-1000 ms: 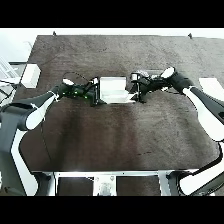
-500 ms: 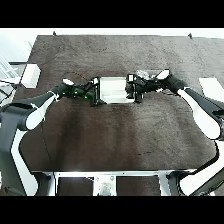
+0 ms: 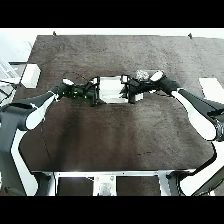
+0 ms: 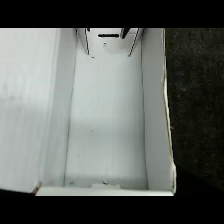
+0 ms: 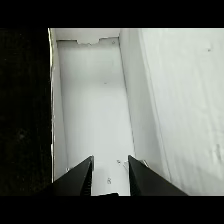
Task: Fold the box and place the chain.
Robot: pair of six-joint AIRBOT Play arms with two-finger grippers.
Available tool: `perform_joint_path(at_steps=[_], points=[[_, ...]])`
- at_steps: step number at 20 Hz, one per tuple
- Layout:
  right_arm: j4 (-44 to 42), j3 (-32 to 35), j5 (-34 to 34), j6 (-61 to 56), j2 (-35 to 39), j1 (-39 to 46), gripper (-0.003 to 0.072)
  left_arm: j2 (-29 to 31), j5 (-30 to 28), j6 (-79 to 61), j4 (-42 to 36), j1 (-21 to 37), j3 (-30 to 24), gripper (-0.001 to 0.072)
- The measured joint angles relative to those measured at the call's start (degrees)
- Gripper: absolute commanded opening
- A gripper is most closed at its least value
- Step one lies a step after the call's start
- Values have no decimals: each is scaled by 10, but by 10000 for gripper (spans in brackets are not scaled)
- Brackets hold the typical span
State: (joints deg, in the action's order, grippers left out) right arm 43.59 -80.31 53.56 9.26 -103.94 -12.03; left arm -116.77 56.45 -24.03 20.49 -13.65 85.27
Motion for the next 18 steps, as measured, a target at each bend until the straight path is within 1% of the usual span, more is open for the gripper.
perform_joint_path(at_steps=[1,3,4,10,11,12,13,14,15,16,17,18], points=[[0,0,-1,0,-2,-1,317,0,0,0,0,0,0,289],[-2,1,-3,0,-4,-1,484,0,0,0,0,0,0,289],[-2,1,-7,3,-4,-1,520,0,0,0,0,0,0,289],[-2,1,-20,3,-6,2,516,0,0,1,0,0,0,289],[-1,1,-21,3,-6,2,465,0,0,1,-1,0,0,289],[1,1,-23,2,-6,2,341,0,0,2,-1,0,0,289],[6,1,-25,-2,-6,3,271,0,-1,2,-1,0,0,289],[16,1,-27,-9,-5,4,263,0,0,1,-1,0,0,289],[30,1,-28,-21,-2,5,195,0,0,1,-1,0,0,289],[47,1,-27,-36,1,7,109,0,0,0,-1,0,0,289],[67,1,-22,-53,5,10,47,0,1,0,-1,0,0,289],[84,1,-12,-69,12,15,16,0,1,0,-1,0,0,289]])
